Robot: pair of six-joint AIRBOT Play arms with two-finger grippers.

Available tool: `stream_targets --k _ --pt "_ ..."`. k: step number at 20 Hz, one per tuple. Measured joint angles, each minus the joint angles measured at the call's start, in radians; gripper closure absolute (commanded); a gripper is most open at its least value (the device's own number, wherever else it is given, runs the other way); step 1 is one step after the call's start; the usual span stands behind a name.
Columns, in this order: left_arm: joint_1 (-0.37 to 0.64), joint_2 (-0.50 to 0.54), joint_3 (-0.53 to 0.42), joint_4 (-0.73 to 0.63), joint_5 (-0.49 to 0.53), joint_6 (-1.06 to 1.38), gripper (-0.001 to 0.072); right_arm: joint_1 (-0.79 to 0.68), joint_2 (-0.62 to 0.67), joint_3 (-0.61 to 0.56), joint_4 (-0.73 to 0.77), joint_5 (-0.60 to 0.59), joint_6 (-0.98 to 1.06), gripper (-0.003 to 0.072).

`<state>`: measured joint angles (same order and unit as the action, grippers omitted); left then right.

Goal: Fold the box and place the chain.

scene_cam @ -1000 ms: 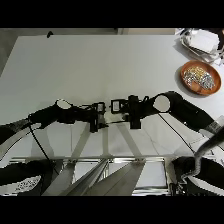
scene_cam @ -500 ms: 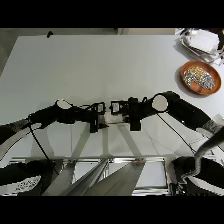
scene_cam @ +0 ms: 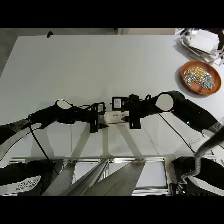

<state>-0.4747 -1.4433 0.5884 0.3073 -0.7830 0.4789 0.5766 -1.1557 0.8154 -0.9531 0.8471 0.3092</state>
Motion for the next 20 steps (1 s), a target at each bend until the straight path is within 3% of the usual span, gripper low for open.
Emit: stream_targets --k 2,6,12,20 --pt "0.0 0.0 0.0 0.0 0.0 0.0 0.0501 -0.048 0.004 -0.003 0.109 0.032 -0.011 0.0671" --pt "0.0 0.0 0.0 0.0 0.0 0.0 0.0501 -0.141 0.006 -0.079 0.358 0.105 -0.137 0.0672" --pt "0.0 0.0 0.0 0.0 0.0 0.0 0.0501 -0.187 -0.06 -0.218 0.701 0.07 -0.373 0.0673" --pt "0.0 0.0 0.0 0.0 0.001 -0.001 0.0501 -0.193 -0.139 -0.246 0.797 0.077 -0.463 0.0673"
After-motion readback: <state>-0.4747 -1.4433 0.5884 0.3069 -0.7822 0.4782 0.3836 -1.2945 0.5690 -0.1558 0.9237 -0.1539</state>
